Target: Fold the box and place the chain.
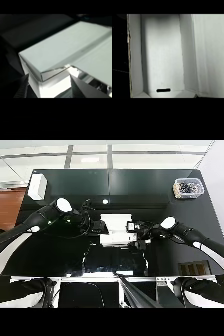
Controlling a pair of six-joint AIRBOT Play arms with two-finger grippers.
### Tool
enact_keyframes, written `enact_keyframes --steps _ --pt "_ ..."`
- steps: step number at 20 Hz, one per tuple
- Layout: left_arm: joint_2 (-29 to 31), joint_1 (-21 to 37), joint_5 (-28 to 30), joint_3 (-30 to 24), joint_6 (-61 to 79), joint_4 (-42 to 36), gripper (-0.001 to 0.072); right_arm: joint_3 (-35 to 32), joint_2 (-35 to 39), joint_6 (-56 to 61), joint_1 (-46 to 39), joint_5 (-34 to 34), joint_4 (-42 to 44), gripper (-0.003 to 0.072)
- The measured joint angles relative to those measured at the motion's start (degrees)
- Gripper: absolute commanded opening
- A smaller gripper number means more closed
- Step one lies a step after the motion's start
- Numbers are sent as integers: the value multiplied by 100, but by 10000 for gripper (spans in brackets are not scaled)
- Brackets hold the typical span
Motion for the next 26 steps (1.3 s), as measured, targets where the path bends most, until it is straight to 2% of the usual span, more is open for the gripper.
enact_keyframes --steps 5,13,26 --pt "2 -240 225 4 -402 385 562 0 0 0 0 0 0 162" --pt "4 -319 568 4 -780 758 562 0 0 -2 0 0 0 162" --pt "-44 -254 468 9 -844 861 562 0 0 -2 0 -2 0 162"
